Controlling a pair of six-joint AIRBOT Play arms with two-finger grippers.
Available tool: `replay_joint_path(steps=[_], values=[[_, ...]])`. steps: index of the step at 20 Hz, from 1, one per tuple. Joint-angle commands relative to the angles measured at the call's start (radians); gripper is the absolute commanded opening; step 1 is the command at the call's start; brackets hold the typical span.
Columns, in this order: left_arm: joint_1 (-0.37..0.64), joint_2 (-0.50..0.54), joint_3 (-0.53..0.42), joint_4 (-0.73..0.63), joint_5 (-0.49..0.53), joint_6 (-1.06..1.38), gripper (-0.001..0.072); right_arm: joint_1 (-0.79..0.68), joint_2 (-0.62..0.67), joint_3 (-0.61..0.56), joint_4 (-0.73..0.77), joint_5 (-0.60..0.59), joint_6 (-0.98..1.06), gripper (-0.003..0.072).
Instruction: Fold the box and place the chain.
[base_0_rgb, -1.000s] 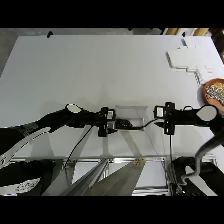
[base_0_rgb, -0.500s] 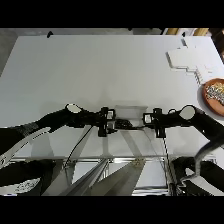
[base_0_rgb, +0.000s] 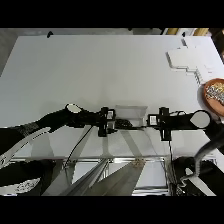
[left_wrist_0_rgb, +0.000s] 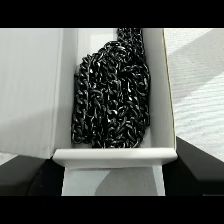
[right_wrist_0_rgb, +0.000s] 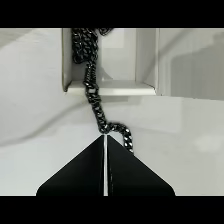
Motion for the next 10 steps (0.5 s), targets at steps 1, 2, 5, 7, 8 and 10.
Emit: replay_joint_path(steps=[1,2,5,7,8,10], values=[[0.000,0.000,0.001,0.000,0.000,0.000,0.0029,0.001,0.114,0.001,0.019,0.079,0.016,0.0016],[0.000,0.000,0.001,0.000,0.000,0.000,0.0029,0.001,0.115,0.001,0.010,0.068,0.013,0.0017],[0.000,0.000,0.001,0.000,0.000,0.000,0.0029,0.001,0.069,0.000,-0.023,-0.013,0.012,0.0278],[0.000,0.000,0.001,0.000,0.000,0.000,0.0029,0.001,0.006,0.000,-0.027,-0.056,0.012,0.0284],[0.000,0.000,0.001,0.000,0.000,0.000,0.0029,0.001,-0.028,0.000,-0.027,-0.070,0.011,0.0283],[0.000,0.000,0.001,0.000,0.000,0.000,0.0029,0.001,-0.100,0.000,-0.029,-0.083,0.005,0.0282]])
